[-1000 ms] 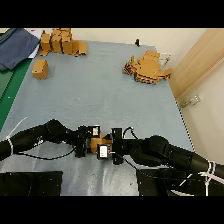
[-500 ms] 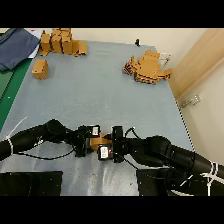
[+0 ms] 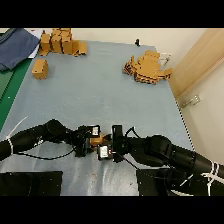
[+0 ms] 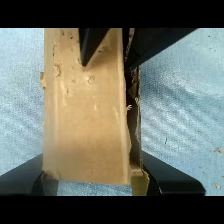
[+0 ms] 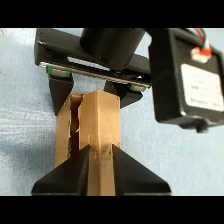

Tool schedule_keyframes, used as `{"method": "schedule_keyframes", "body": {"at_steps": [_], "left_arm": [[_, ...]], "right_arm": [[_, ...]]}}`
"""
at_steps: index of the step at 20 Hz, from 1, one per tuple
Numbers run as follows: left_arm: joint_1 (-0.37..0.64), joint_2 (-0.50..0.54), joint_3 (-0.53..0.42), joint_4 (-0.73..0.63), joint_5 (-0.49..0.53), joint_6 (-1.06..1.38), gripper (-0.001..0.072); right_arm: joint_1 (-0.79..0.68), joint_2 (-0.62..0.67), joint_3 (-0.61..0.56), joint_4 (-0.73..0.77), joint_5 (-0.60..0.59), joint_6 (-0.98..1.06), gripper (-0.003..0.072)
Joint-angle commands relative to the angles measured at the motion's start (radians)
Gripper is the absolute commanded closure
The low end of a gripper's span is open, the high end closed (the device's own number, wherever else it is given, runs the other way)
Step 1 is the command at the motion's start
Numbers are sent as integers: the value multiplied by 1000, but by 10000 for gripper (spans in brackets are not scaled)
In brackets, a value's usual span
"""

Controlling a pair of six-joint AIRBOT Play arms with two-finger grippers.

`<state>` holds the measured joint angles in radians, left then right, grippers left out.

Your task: Fold the box.

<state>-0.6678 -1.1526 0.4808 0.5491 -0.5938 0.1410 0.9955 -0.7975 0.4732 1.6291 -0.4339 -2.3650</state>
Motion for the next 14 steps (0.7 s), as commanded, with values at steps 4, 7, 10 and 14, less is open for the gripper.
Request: {"method": "schedule_keyframes", "body": {"at_steps": [4,7,10,14], "left_arm": [[0,0,0,0,0,0,354],[0,0,0,0,0,0,355],[0,0,0,0,0,0,354],[0,0,0,0,0,0,355]], "right_arm": [[0,-25,0,2,-19,1,485],[1,-47,0,18,-21,0,486],[23,-49,0,43,-56,1,485],[29,-47,1,58,-93,1,482]]}}
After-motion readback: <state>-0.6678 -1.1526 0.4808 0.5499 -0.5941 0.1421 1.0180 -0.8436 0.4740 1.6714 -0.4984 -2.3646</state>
